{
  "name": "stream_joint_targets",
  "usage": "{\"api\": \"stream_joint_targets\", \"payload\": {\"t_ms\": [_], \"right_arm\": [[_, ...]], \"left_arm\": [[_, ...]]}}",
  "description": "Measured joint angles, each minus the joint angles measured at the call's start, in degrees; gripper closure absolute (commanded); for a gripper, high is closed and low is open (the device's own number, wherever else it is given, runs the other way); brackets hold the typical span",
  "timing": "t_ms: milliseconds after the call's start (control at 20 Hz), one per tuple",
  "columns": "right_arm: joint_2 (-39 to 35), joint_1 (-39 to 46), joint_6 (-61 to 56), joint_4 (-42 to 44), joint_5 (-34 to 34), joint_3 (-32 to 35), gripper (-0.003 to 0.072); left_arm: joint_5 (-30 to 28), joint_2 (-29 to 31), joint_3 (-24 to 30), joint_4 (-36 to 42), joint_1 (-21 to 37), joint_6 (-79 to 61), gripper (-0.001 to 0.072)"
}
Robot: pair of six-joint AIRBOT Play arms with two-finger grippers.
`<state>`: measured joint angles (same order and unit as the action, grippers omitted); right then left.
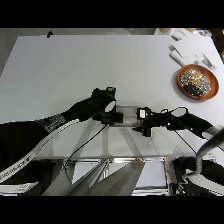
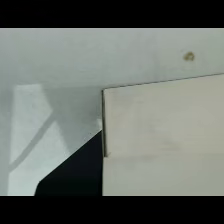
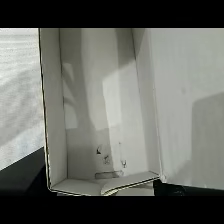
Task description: Fold the box and place the chain.
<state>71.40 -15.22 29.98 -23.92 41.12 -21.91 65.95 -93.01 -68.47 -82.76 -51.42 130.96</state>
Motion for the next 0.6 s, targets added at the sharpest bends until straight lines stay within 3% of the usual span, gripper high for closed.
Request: {"api": "stream_joint_targets", "payload": {"t_ms": [200,300,350,450,550,600], "right_arm": [[0.0,0.0,0.0,0.0,0.0,0.0,0.0258],[0.0,0.0,0.1,0.0,0.0,0.0,0.0258],[0.0,0.0,0.1,-0.1,0.0,0.0,0.0258],[0.0,0.0,0.1,-0.1,0.0,0.0,0.0258],[0.0,0.0,0.1,-0.1,0.0,0.0,0.0258],[0.0,0.0,0.0,0.0,0.0,0.0,0.0258]], "left_arm": [[0.3,-0.4,-0.2,0.0,-0.1,0.3,0.0698],[0.1,-0.5,-0.2,-0.2,-0.1,0.4,0.0568],[-0.3,-0.7,-0.2,-0.3,-0.1,0.4,0.0562],[-0.3,-0.6,-0.2,-0.3,-0.1,0.6,0.0576],[-0.1,-0.6,-0.2,-0.5,-0.1,0.9,0.0686],[-0.2,-0.6,-0.2,-0.5,-0.1,1.4,0.0704]]}}
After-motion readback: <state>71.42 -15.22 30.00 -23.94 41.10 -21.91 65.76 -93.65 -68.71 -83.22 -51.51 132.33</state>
